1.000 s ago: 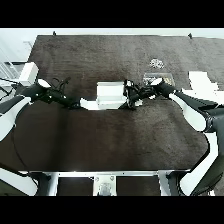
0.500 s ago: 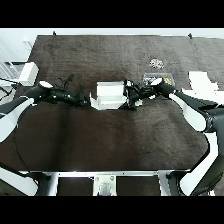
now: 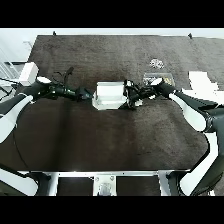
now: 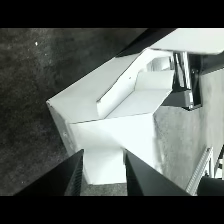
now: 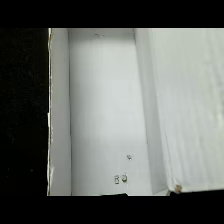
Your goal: Fold the box and place the chain.
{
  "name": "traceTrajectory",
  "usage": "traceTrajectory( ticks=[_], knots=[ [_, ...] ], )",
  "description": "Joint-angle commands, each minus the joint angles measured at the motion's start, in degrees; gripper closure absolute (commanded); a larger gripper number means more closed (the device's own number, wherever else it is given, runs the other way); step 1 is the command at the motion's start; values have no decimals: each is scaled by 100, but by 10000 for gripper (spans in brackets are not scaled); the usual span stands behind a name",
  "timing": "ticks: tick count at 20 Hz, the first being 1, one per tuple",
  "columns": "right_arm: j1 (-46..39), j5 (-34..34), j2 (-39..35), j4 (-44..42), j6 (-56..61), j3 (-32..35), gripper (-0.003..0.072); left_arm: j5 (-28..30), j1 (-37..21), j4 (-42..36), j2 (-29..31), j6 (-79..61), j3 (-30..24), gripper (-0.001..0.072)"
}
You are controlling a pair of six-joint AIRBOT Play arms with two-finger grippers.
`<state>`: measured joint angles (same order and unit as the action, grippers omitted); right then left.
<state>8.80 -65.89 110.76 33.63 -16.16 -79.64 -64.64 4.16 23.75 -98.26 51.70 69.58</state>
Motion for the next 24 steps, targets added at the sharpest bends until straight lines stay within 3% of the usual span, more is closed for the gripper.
traceTrajectory(
  ticks=[1,11,12,13,14,16,18,23,24],
  knots=[
    [4,0,2,-2,0,-2,103,-57,9,129,7,105,66,391],
    [4,0,2,-2,2,-2,103,120,162,330,0,247,48,390],
    [4,0,2,-2,0,-2,102,120,164,328,0,247,48,327],
    [4,-2,2,-2,0,-2,102,138,162,328,0,304,48,213],
    [4,0,2,-2,2,-2,103,136,162,323,0,363,50,172],
    [4,0,2,-2,0,-2,103,157,162,323,0,380,55,175],
    [4,0,2,-2,0,-2,102,63,164,315,0,378,55,241],
    [4,-2,2,-2,0,-2,103,262,308,422,0,385,52,247],
    [4,0,2,-2,0,-2,103,332,378,422,0,382,52,305]
  ],
)
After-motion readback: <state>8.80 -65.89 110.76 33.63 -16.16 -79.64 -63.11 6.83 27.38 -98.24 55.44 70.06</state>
